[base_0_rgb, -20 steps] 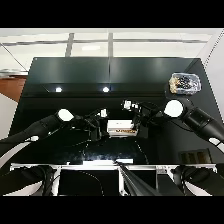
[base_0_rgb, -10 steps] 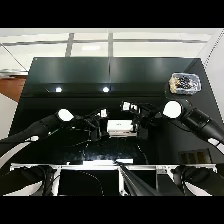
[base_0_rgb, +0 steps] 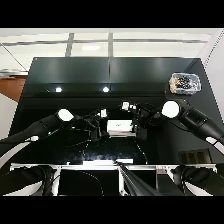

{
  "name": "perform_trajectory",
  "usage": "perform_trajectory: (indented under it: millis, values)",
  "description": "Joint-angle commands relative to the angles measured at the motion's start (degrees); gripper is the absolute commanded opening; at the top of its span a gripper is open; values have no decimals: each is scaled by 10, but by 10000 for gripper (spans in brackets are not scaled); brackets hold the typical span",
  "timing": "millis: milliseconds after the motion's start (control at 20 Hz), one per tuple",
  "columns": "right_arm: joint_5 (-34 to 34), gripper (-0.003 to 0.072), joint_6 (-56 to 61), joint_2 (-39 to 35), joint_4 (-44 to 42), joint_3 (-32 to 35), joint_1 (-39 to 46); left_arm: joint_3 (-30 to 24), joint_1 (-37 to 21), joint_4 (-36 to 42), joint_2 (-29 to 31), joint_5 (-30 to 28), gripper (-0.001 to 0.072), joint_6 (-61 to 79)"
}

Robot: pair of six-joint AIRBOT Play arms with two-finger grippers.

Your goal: Fold the box and place the chain.

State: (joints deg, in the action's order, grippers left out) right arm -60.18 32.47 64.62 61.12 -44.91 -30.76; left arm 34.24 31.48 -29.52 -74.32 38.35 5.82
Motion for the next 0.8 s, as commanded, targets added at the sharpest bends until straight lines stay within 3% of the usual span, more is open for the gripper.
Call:
perform_trajectory:
  millis: [0,450,500,550,650,750]
  values:
    - [-20,345,13,-1,0,-2,0,0,0,0,0,0,224,0]
    - [-57,342,132,-9,0,-51,0,0,0,0,0,0,224,0]
    - [-87,217,183,-9,1,-63,3,0,0,0,0,0,224,0]
    - [-127,41,236,-9,1,-72,12,0,0,0,0,0,224,0]
    - [-169,44,308,-13,-2,-69,49,0,0,0,0,-1,224,0]
    - [-144,43,332,-13,-84,-40,99,0,0,0,0,-1,224,0]
